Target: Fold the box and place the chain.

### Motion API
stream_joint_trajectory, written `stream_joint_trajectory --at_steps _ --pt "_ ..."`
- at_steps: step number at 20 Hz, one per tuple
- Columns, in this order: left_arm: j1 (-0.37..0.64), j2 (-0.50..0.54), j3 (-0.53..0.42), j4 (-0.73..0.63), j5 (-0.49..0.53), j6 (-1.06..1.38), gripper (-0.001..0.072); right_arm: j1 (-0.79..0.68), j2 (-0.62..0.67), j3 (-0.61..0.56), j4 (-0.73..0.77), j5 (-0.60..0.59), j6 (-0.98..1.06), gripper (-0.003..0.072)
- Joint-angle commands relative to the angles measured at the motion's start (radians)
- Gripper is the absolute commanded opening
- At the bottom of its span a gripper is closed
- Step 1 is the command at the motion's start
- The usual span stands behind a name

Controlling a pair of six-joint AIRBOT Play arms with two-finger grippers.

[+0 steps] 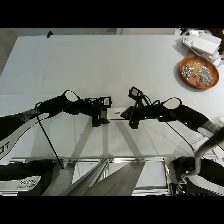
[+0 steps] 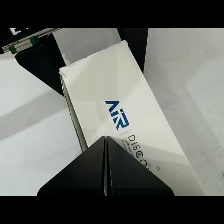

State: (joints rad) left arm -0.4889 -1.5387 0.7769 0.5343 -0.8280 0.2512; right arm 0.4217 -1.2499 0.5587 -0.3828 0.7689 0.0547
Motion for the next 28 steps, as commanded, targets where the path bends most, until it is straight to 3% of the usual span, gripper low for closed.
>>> stream_joint_trajectory --at_steps 1,11,16,25,28 --pt "0.001 0.000 0.000 -0.002 0.001 -0.002 0.0151 0.000 -0.011 -0.004 -0.002 0.000 -0.012 0.0016" --pt "0.001 0.000 0.000 -0.002 0.001 -0.002 0.0151 0.000 -0.001 -0.003 0.018 -0.002 -0.012 0.0017" --pt "0.001 0.000 0.000 -0.003 0.001 -0.002 0.0151 0.000 0.132 0.003 0.007 -0.056 -0.030 0.0018" --pt "0.001 0.000 0.000 -0.003 0.001 -0.002 0.0151 -0.124 0.182 0.003 -0.087 0.114 0.025 0.0021" --pt "0.001 0.000 0.000 -0.002 0.001 -0.002 0.0151 -0.177 0.182 0.003 -0.266 0.159 0.171 0.0020"
